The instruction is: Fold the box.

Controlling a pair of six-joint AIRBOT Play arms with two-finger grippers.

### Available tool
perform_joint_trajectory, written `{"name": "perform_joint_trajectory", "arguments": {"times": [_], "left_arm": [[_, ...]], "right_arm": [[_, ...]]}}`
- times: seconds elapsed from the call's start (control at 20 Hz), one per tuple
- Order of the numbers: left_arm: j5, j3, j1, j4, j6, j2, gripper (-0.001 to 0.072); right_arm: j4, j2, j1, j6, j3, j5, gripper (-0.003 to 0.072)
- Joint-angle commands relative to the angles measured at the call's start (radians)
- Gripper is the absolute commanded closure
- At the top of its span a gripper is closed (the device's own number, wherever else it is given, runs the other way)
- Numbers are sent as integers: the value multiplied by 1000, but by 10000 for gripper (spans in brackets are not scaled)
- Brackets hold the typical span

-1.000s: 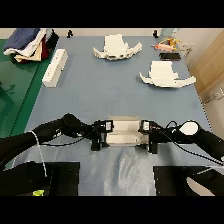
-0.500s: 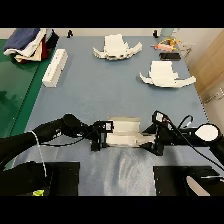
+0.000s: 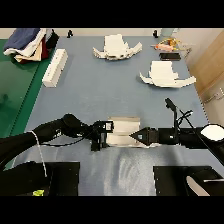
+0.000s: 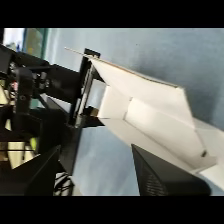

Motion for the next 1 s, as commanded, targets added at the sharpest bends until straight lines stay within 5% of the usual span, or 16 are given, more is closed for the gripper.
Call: {"name": "perform_joint_trajectory", "arguments": {"times": [0.0, 0.15, 0.3, 0.35, 0.65, 0.95], "left_arm": [[1, 0, 0, 0, 0, 0, 286], [0, 0, 0, 0, 0, 0, 286], [0, 0, 0, 0, 0, 0, 286], [0, 0, 0, 0, 0, 0, 286], [1, 0, 0, 0, 0, 0, 286], [0, 0, 0, 0, 0, 0, 286]], "right_arm": [[57, 1, 32, 94, 1, 2, -20], [76, 1, 67, 109, 1, -27, -2], [95, 0, 87, 119, 1, -107, 540], [95, 0, 92, 118, 1, -138, 668], [-8, -136, 88, -6, 57, -254, 683], [-194, -484, 90, -6, 341, -109, 682]]}}
